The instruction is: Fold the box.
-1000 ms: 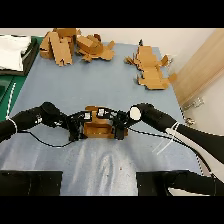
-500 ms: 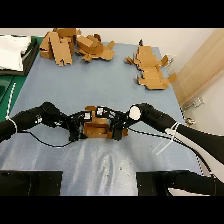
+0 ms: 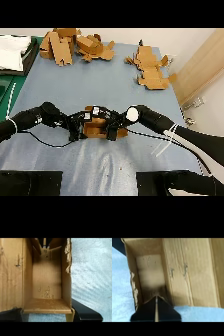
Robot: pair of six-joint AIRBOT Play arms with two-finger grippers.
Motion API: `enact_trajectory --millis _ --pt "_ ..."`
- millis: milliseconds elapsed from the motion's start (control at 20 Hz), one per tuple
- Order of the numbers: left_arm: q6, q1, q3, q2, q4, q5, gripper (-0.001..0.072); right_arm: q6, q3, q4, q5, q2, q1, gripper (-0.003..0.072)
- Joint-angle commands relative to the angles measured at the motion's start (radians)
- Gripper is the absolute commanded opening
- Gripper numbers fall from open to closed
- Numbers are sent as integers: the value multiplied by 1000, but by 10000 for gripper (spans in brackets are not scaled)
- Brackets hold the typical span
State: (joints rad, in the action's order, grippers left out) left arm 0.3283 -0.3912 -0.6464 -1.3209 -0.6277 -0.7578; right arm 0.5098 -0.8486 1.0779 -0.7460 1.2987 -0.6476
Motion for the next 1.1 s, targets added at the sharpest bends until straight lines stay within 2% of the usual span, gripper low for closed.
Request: enact_trajectory --millis 0,300,350,400,450,600,650,750,850,1050 --pt "0 0 0 0 0 0 378 11 0 -26 13 11 -13 164" --pt "0 0 0 0 0 -1 378 51 6 -39 -18 42 -13 165" --pt "0 0 0 0 0 -1 378 50 5 -44 -27 46 -13 211" --pt "0 0 0 0 0 -1 378 51 6 -50 -34 47 -13 325" --pt "0 0 0 0 0 -1 378 51 5 -54 -37 47 -13 346" --pt "0 0 0 0 0 -1 378 63 5 -53 -38 47 -13 346" --pt "0 0 0 0 0 -1 378 78 5 -51 -39 47 -13 329" --pt "0 0 0 0 0 -1 378 163 5 1 -43 46 -3 61" --pt "0 0 0 0 -1 -1 378 282 5 74 -47 40 14 6" --pt "0 0 0 0 0 -1 378 407 4 79 -103 -35 87 6"
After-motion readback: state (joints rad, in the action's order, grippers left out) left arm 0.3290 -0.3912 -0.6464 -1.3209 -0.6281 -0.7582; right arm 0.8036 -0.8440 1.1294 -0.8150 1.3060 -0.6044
